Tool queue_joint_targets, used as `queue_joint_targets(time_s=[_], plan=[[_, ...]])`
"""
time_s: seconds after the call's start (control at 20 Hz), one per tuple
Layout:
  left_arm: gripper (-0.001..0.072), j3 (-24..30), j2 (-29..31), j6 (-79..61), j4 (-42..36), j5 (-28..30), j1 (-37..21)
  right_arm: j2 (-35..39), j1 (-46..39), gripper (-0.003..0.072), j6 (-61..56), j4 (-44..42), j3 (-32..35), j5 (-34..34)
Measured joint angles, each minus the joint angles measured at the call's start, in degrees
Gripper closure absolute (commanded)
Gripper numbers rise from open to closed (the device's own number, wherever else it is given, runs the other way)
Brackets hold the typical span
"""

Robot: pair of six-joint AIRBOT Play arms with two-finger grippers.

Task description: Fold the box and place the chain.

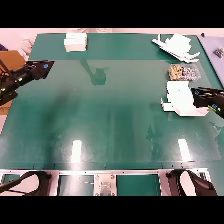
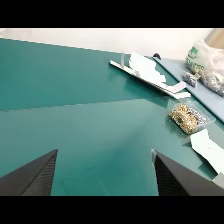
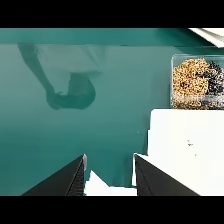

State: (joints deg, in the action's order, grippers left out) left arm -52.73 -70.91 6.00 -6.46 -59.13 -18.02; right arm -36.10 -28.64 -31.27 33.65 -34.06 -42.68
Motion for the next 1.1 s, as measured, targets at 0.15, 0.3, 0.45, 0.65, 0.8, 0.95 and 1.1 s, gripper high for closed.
queue_joint_targets(time_s=[0.15,0.3,0.45,0.65,0.8,0.95,1.1], plan=[[0.0014,0.0,0.0,0.0,0.0,0.0,0.0,0.0,0.0,0.0307,0.0,0.0,0.0,0.0],[0.0014,0.0,0.0,0.0,0.0,0.0,0.0,0.0,0.0,0.0307,0.0,-0.1,0.0,0.0],[0.0014,0.0,0.0,0.0,0.0,0.0,0.0,0.0,0.0,0.0298,0.0,-0.3,0.1,-0.2],[0.0014,0.0,0.0,0.0,0.0,0.0,0.0,0.0,-0.6,0.0267,0.0,-0.2,0.0,-0.6],[0.0014,0.0,0.0,0.0,0.0,0.0,0.0,-0.2,-3.0,0.0267,-2.1,0.5,-0.1,-0.6],[0.0014,0.0,0.0,0.0,0.0,0.0,0.0,-1.2,-5.9,0.0267,-4.8,3.3,-0.9,-1.2],[0.0014,0.0,0.0,0.0,0.0,0.0,0.0,-3.0,-8.0,0.0265,-7.6,7.6,-2.8,-2.2]])
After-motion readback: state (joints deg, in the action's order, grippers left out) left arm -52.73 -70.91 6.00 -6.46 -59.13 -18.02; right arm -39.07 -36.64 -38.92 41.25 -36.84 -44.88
